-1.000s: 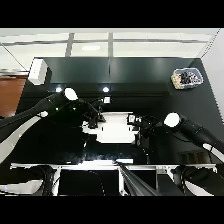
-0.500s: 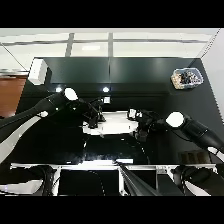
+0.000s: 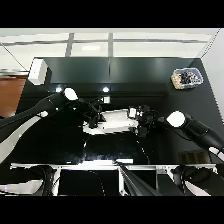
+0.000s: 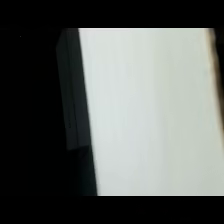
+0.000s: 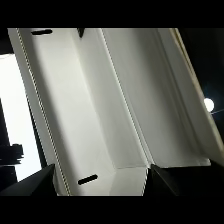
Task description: Fold the box and place the chain.
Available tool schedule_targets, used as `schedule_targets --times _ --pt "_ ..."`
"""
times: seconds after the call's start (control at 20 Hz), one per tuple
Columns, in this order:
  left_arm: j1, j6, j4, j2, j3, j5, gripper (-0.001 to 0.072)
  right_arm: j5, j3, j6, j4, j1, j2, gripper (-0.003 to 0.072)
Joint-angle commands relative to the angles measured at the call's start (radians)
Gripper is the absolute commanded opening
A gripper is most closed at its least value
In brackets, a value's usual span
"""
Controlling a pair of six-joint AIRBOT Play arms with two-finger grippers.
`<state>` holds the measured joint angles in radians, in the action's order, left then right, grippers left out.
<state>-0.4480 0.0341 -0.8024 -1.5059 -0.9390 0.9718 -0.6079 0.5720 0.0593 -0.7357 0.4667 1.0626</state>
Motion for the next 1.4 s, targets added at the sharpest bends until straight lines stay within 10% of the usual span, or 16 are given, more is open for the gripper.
schedule_targets --times 0.0,0.9,1.35 --pt "-0.001 -0.001 0.000 0.000 0.000 0.005 0.0024 0.012 0.001 -0.004 0.006 -0.019 -0.001 0.0705" --pt "-0.001 -0.001 0.000 0.000 0.000 0.004 0.0024 -0.246 -0.005 -0.266 0.285 -0.110 0.118 0.0705" --pt "-0.001 -0.001 0.000 0.000 0.000 0.000 0.0024 -0.131 -0.019 -0.399 0.259 -0.081 0.206 0.0706"
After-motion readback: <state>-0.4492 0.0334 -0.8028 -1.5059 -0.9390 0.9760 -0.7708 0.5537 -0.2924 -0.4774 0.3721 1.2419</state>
